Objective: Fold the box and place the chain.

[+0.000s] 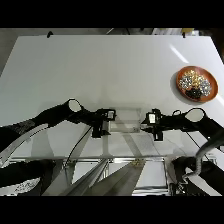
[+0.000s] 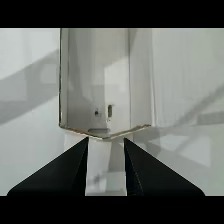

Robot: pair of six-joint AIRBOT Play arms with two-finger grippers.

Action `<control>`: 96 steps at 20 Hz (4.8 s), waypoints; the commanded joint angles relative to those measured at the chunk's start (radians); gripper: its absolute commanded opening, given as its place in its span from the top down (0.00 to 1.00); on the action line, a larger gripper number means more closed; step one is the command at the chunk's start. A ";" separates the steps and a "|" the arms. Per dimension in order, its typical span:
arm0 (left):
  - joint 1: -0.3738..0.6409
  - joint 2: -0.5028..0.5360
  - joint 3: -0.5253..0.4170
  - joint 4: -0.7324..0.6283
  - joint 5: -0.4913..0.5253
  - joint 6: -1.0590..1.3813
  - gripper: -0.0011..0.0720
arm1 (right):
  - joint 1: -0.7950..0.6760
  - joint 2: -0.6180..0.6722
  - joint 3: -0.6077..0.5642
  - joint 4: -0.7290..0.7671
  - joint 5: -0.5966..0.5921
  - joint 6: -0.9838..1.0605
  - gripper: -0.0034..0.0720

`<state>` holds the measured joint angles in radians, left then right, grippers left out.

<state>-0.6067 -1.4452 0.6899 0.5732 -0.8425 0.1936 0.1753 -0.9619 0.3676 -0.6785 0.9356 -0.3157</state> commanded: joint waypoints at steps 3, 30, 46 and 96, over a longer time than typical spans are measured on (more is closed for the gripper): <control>0.000 0.001 0.000 0.000 0.000 0.000 0.55 | 0.045 -0.068 -0.002 0.104 -0.021 -0.061 0.67; 0.000 0.001 0.000 0.000 0.000 0.000 0.55 | -0.130 0.243 -0.002 -0.220 -0.119 1.048 0.94; 0.000 0.001 0.000 0.000 0.000 0.000 0.55 | -0.158 -0.067 -0.002 -0.133 0.082 1.448 0.94; 0.000 0.001 0.000 0.000 0.000 0.000 0.55 | -0.068 0.036 -0.002 0.058 0.071 1.419 0.61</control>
<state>-0.6067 -1.4452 0.6899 0.5732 -0.8425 0.1936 0.0772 -0.9321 0.3656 -0.6270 1.0382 1.0988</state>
